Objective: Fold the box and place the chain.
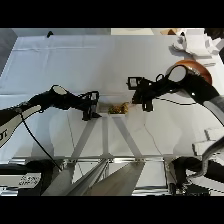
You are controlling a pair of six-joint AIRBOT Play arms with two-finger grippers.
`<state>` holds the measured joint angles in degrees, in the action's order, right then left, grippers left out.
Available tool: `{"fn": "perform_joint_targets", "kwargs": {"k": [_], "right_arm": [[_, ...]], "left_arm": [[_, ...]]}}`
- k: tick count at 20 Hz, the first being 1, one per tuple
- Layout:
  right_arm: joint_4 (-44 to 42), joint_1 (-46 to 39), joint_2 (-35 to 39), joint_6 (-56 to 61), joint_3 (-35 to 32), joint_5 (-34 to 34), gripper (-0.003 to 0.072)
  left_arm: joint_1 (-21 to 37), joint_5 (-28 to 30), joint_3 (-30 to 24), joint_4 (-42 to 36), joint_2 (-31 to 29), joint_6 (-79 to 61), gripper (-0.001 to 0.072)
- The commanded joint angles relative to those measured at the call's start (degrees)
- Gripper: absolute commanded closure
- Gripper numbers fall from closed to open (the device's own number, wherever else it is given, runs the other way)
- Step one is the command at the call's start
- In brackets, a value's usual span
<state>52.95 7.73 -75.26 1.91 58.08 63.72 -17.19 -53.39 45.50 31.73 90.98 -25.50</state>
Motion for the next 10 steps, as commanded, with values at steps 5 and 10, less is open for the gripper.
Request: {"fn": "perform_joint_targets", "kwargs": {"k": [5, 10], "right_arm": [[-20.0, 1.9, 3.6, 2.3, 0.0, 1.6, 0.0679], [-21.3, 8.0, 3.6, 2.2, 0.0, -8.9, 0.0679]], "left_arm": [[0.0, 0.0, 0.0, 0.0, 0.0, 0.0, 0.0435], [0.0, 0.0, 0.0, 0.0, 0.0, 0.0, 0.0435]]}}
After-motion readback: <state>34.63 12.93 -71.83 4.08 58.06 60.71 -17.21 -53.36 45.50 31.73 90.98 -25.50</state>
